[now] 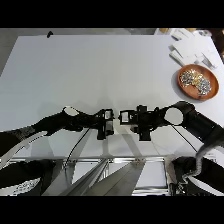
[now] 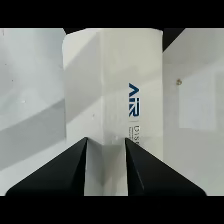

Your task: Fold the box and place the chain.

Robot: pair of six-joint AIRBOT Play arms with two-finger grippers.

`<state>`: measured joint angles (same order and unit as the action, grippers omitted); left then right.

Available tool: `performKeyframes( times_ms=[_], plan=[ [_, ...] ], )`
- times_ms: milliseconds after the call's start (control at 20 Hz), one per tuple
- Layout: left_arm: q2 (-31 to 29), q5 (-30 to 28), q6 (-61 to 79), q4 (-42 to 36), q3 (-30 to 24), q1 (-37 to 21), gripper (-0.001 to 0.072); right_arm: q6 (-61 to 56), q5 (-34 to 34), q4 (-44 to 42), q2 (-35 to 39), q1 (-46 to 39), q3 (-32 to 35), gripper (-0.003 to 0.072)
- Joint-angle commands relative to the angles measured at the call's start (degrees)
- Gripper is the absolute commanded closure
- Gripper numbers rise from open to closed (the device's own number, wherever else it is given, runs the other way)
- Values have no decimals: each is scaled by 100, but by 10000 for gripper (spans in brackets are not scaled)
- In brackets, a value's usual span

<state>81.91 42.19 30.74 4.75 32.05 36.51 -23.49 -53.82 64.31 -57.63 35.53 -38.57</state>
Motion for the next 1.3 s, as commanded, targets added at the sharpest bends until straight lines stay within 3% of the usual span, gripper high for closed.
performKeyframes(
  times_ms=[0,100,200,450,500,600,950,1100,1250],
  plan=[
    [-2,2,4,2,2,2,639,-66,2,164,-4,11,4,512],
    [-2,2,4,2,2,2,639,-72,33,162,-4,11,2,543],
    [-2,2,4,2,2,2,639,-72,33,162,2,11,2,642],
    [-2,2,4,2,2,2,639,-216,118,142,26,11,2,641],
    [-2,2,4,2,2,2,639,-216,98,136,46,11,2,621],
    [-2,2,4,2,2,2,639,-214,-44,116,63,11,2,476],
    [-2,2,4,2,2,2,639,-149,-356,-256,52,149,2,463],
    [-2,2,4,2,2,2,639,-153,11,-57,52,295,2,461],
    [-2,2,4,2,2,2,639,-153,302,297,52,295,2,390]
  ],
)
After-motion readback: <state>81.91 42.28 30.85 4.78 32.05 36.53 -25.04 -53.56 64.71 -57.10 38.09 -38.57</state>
